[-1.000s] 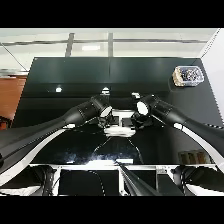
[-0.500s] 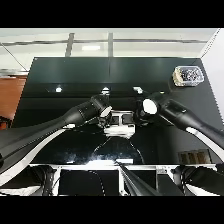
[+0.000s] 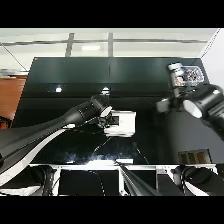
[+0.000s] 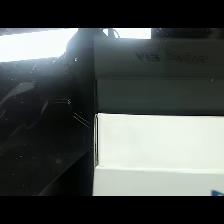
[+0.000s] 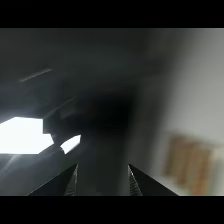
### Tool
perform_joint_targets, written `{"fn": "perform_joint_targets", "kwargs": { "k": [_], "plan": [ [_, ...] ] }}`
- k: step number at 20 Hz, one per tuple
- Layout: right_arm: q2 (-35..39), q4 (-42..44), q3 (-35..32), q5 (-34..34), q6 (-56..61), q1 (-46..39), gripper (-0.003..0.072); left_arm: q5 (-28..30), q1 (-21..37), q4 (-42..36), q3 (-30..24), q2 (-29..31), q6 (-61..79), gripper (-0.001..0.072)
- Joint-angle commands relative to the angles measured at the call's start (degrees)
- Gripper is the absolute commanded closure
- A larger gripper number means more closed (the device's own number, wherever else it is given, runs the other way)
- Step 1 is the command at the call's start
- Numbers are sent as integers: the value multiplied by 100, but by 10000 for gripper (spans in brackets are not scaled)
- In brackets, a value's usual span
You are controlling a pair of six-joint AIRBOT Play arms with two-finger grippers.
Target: Fold the box and place the chain.
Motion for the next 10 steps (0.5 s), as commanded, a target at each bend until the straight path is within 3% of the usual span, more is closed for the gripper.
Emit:
{"fn": "perform_joint_targets", "kwargs": {
  "k": [1,5,6,7,10],
  "plan": [
    [142,-1198,-435,-1270,24,-1294,301,7,4,2,4,-2,-2,680],
    [-553,-262,-640,-3139,1008,-2983,298,4,2,0,4,-2,0,680],
    [-848,306,-503,-3451,968,-3292,30,7,2,0,4,-2,-2,681],
    [-1185,896,-249,-3600,601,-3499,-34,4,2,0,4,-2,-2,681],
    [-2446,2505,1202,-3254,-507,-3821,-34,4,4,0,4,-2,-2,680]
  ]
}}
